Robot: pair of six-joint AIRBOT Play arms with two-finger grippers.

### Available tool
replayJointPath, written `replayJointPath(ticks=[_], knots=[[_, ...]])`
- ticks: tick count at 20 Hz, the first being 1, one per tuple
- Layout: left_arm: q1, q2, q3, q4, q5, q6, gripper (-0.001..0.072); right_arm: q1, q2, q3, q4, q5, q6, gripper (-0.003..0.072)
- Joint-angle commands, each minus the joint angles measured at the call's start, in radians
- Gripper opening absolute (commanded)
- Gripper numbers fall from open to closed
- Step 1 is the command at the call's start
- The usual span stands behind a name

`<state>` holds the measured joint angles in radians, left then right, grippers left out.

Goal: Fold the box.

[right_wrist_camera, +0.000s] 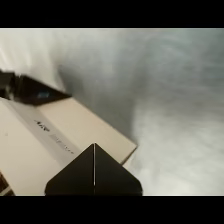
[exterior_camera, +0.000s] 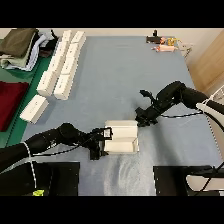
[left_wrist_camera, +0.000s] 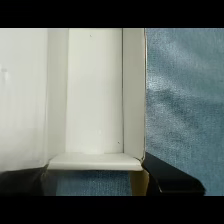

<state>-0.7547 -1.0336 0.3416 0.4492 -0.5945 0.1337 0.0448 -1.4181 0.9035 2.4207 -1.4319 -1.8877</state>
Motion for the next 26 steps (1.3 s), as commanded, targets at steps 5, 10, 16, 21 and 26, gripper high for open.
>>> replayJointPath(ticks=[5,10,16,21,26], knots=[[0.000,0.000,0.000,0.000,0.000,0.000,0.0525,0.141,0.135,-0.009,-0.016,0.013,-0.219,0.0002],[0.000,0.000,0.000,0.000,0.000,0.000,0.0525,0.277,0.355,-0.154,-0.061,0.321,-0.347,0.0003],[0.000,0.001,0.000,0.000,0.000,0.000,0.0525,0.500,0.571,-0.379,-0.221,0.647,-0.361,0.0003],[0.000,0.001,0.000,0.000,0.000,0.000,0.0525,0.683,0.609,-0.406,-0.480,0.819,-0.361,0.0151],[0.000,0.001,0.000,0.000,0.000,0.000,0.0525,0.763,0.609,-0.378,-0.529,0.809,-0.376,0.0360]])
